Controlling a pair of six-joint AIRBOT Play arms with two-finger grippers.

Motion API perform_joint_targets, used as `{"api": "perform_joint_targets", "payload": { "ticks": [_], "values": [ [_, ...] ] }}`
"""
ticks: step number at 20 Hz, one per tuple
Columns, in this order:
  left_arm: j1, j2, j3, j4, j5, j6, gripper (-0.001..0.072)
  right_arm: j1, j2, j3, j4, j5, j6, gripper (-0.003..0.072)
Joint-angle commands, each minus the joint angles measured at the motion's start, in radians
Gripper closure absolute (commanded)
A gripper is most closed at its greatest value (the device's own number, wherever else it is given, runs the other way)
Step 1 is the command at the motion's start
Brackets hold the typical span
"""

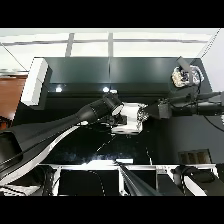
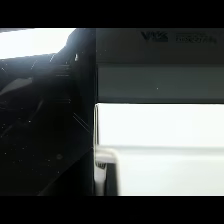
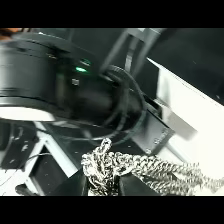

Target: Fold the box and place the chain.

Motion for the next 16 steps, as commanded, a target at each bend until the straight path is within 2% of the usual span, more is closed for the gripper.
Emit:
{"api": "perform_joint_targets", "payload": {
  "ticks": [1,7,10,11,12,14,16],
  "values": [
    [0.001,0.0,0.001,0.0,0.0,0.0,0.0683,0.009,-0.005,-0.067,-0.021,-0.095,0.009,0.0679],
    [0.001,0.0,0.001,0.0,0.0,0.0,0.0683,0.092,-0.092,-0.145,-0.039,-0.204,0.037,0.0676],
    [0.001,0.0,0.001,0.0,0.0,0.0,0.0683,0.123,-0.146,-0.154,-0.117,-0.259,0.104,0.0669],
    [0.001,0.0,0.001,0.0,0.0,0.0,0.0683,0.124,-0.151,-0.154,-0.12,-0.259,0.104,0.0593],
    [0.001,0.0,0.001,0.0,0.0,0.0,0.0683,0.124,-0.151,-0.153,-0.127,-0.254,0.104,0.0425],
    [0.001,0.0,0.001,0.0,0.0,0.0,0.0683,0.105,-0.15,-0.15,-0.14,-0.226,0.104,0.0412],
    [0.001,0.0,0.001,0.0,0.0,0.0,0.0683,0.038,-0.135,-0.119,-0.178,-0.15,0.104,0.0412]
  ]
}}
